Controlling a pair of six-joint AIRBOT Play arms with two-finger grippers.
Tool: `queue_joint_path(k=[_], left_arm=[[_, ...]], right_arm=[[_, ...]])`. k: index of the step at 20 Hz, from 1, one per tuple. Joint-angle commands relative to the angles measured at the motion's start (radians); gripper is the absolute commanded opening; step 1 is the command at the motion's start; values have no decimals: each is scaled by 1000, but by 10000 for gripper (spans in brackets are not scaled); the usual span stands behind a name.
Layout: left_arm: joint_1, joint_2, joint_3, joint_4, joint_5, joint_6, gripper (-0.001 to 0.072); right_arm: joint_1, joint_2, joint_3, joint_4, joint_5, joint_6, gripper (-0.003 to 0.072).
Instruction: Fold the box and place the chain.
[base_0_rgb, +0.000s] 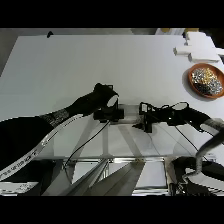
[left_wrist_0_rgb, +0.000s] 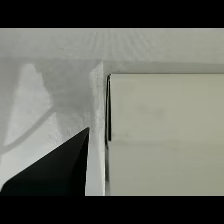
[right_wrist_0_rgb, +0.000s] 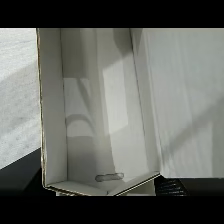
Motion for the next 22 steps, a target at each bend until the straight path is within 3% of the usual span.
queue_joint_path(k=[1,3,6,10,13,22], left_arm=[[-11,-24,1,-10,-5,-5,228],[-13,-27,1,-11,-8,-5,96],[-13,-26,1,-11,-9,-5,2],[-12,-26,1,-11,-16,-5,3],[-7,-17,1,-10,-24,-1,165],[5,10,1,8,15,-1,166]], right_arm=[[1,0,0,0,0,0,398],[1,0,0,0,1,0,398],[1,0,0,0,0,0,398],[1,0,0,0,0,0,398],[1,0,0,0,0,0,398],[1,0,0,0,0,0,398]])
